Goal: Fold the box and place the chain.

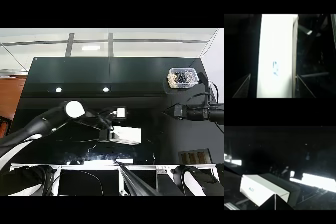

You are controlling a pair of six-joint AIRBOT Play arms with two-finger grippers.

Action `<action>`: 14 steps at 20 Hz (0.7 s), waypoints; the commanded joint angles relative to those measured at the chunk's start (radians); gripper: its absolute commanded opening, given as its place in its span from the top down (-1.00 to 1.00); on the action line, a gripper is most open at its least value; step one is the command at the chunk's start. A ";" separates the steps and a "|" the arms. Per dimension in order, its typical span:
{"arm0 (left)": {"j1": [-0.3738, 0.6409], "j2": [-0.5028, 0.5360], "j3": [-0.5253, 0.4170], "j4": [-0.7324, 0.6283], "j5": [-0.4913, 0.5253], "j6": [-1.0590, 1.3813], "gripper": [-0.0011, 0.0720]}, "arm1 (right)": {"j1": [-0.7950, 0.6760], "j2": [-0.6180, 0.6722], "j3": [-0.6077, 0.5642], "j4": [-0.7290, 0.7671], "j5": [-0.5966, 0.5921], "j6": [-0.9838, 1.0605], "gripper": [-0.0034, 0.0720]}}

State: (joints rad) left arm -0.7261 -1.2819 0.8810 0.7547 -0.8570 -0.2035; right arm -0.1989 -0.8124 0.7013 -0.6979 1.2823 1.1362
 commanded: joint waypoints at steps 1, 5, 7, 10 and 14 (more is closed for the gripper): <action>-0.064 -0.119 0.090 0.005 -0.003 -0.006 -0.96 | -0.005 0.001 0.002 -0.003 -0.004 -0.008 0.88; -0.073 -0.163 0.115 -0.008 -0.016 -0.014 -0.96 | -0.005 0.001 0.002 -0.013 -0.011 -0.013 0.88; -0.072 -0.163 0.115 -0.008 -0.016 -0.014 -0.96 | -0.005 0.001 0.002 -0.013 -0.011 -0.015 0.88; -0.073 -0.164 0.115 -0.008 -0.017 -0.031 -0.96 | -0.005 0.001 0.002 -0.013 -0.011 -0.019 0.88; -0.073 -0.164 0.115 -0.008 -0.039 -0.038 -0.96 | -0.005 0.001 0.002 -0.013 -0.011 -0.018 0.88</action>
State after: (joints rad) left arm -0.7982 -1.4433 0.9939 0.7479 -0.8757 -0.2333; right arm -0.2031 -0.8124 0.7021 -0.7109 1.2713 1.1187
